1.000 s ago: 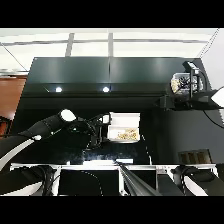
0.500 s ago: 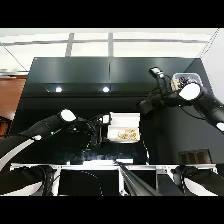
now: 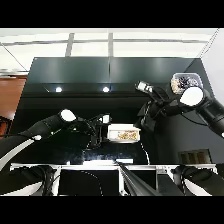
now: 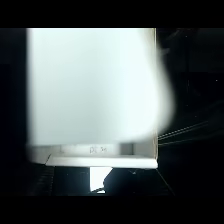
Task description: Fold the box and place the chain.
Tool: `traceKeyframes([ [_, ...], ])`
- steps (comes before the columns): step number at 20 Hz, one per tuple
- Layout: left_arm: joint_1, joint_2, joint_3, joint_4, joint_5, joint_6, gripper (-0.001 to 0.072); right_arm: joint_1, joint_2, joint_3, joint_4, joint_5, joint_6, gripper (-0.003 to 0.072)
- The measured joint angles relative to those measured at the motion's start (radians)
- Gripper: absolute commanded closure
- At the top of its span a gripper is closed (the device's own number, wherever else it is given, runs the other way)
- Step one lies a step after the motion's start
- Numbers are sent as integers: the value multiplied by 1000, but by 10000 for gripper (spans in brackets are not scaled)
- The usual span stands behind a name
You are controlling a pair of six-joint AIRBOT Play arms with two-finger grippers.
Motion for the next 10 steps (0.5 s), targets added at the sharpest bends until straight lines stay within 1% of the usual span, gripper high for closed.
traceKeyframes([
  [3, 0, 0, 0, 0, 0, 0, 366, 6, 8, -54, 27, -26, -74, 23],
  [5, 0, 0, 0, 0, 0, 0, 366, 20, 11, -83, 42, -35, -160, 24],
  [10, 0, 0, 0, 0, 0, 0, 366, 73, 13, -118, 51, -43, -291, 23],
])
